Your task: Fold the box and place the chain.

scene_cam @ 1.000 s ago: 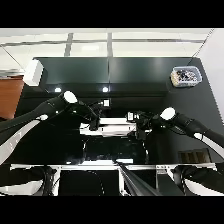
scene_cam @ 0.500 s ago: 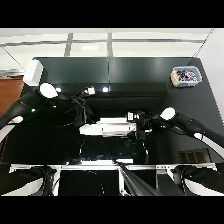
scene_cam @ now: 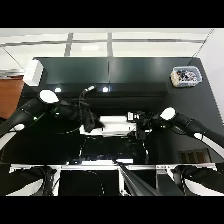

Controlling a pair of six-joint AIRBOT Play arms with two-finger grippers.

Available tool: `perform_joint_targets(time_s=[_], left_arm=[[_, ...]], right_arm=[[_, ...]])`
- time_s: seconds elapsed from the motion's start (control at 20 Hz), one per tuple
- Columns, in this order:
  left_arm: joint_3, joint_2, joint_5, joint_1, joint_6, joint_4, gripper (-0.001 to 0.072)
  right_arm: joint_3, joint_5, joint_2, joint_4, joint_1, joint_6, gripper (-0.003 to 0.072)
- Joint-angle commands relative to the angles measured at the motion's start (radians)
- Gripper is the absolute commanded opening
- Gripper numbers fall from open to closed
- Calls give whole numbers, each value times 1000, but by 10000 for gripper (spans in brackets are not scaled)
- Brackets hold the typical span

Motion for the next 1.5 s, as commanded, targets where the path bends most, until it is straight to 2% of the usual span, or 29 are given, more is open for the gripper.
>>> perform_joint_targets(time_s=[0.0,0.1,0.15,0.3,0.45,0.65,0.8,0.95,1.0,1.1,1.15,1.25,1.3,1.35,1.4,1.45], left_arm=[[-14,-18,300,-28,39,-188,24],[-14,-37,421,-28,39,-139,24],[-14,-55,438,-27,38,-111,24],[-14,-126,408,-29,22,-4,24],[-13,-182,330,-28,23,1,24],[6,-184,246,-19,23,45,23],[65,-106,216,32,-74,193,22],[56,58,210,113,-126,292,22],[23,117,220,145,-82,279,23],[-81,201,237,201,151,89,27],[-124,213,195,217,320,17,27],[-175,198,95,222,568,45,35],[-194,188,96,216,654,71,267],[-205,177,119,207,716,94,632],[-209,162,166,191,731,118,715],[-209,147,209,175,734,139,715]], right_arm=[[0,-2,0,0,1,0,420],[0,-2,0,0,1,0,420],[0,-2,0,0,1,0,420],[0,-2,0,0,1,0,420],[0,-2,0,0,1,0,420],[0,-2,0,1,1,0,420],[0,-2,0,1,1,0,420],[0,-2,0,0,1,0,420],[0,-2,0,0,1,0,420],[0,-2,0,0,1,0,420],[0,-2,0,0,1,0,420],[0,-2,0,0,1,0,420],[0,-2,0,0,1,0,420],[0,-2,0,0,1,0,420],[0,-2,0,0,1,0,420],[0,-2,0,0,1,0,420]])
